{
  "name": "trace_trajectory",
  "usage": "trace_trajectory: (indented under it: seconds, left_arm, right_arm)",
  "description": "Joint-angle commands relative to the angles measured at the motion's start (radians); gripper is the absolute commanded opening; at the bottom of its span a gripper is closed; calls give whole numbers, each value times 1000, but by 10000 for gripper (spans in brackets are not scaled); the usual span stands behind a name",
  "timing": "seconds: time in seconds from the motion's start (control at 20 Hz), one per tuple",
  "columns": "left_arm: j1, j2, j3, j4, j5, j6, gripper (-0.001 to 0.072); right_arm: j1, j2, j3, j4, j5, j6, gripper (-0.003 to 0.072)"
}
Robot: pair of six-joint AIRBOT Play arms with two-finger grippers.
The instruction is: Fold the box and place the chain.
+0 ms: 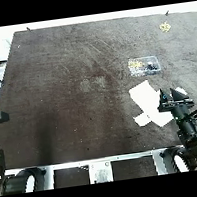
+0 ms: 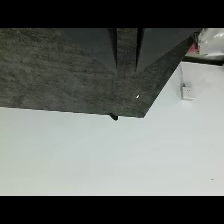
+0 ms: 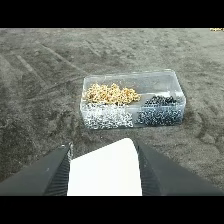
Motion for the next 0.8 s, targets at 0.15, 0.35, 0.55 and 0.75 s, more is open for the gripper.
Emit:
trace_trajectory:
  seconds: [0.15,0.35,0.55,0.75]
  left_arm:
    - [1,-1,0,0,0,0,143]
    - [1,-1,0,0,0,0,143]
    - [1,-1,-1,0,0,0,143]
    - [1,-1,-1,0,0,0,142]
  right_arm:
    - [0,-1,3,-27,0,-3,457]
    - [0,-1,29,-27,0,-3,457]
    - [0,-1,91,-30,0,1,456]
    - [0,-82,196,-29,0,1,456]
